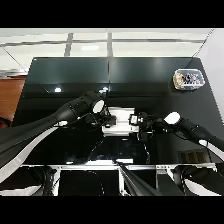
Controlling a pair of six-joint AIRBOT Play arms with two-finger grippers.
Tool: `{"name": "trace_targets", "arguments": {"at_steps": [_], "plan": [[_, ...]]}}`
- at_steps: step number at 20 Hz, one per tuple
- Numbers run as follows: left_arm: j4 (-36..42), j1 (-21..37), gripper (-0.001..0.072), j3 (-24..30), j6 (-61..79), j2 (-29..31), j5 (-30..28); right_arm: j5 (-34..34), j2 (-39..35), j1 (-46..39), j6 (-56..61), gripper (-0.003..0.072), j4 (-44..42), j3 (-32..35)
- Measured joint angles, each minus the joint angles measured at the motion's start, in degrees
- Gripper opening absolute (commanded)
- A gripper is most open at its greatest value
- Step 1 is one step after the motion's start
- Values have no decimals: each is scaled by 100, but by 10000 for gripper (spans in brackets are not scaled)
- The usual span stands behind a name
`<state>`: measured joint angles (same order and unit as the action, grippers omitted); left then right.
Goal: Fold the box and place the chain.
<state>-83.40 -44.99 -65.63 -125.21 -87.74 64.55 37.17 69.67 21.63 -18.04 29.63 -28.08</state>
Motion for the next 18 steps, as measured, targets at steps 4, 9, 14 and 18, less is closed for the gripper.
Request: {"name": "trace_targets", "arguments": {"at_steps": [4,9,14,18], "plan": [[-15,-17,375,0,-245,-96,-7,0,0,0,2,414,0,0],[-31,-22,292,0,-468,-129,13,2,0,0,0,414,0,0],[-26,-46,28,0,-608,-138,46,2,0,0,-20,414,11,0],[-35,-90,47,0,-688,-136,55,9,0,0,-13,414,13,0]]}}
